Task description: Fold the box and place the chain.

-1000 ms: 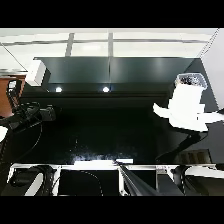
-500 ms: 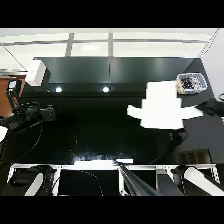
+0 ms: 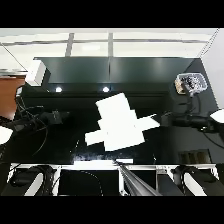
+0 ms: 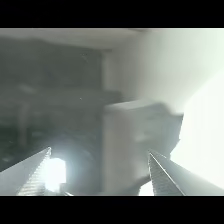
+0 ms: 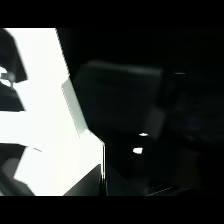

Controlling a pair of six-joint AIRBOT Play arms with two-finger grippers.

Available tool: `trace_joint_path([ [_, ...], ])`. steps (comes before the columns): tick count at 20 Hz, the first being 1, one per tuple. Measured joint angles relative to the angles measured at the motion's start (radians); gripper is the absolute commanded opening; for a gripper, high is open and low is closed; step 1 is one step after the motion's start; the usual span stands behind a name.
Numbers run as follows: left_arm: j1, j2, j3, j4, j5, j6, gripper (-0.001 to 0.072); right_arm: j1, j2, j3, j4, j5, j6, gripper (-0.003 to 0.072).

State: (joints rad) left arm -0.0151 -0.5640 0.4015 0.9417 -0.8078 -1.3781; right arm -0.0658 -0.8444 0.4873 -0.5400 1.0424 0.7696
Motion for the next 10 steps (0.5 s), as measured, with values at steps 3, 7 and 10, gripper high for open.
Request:
trace_joint_path([
  [3,-0.046,-0.053,-0.018,-0.129,-0.048,0.055,0.0705,0.155,0.023,-0.036,0.021,-0.153,-0.012,0.0012],
  [7,-0.155,-0.212,-0.025,-0.311,-0.069,0.159,0.0705,0.279,0.033,-0.052,0.036,-0.264,-0.005,0.0013],
  [10,-0.217,-0.371,-0.003,-0.413,-0.075,0.278,0.0705,0.314,0.036,-0.056,0.038,-0.286,0.015,0.0013],
])
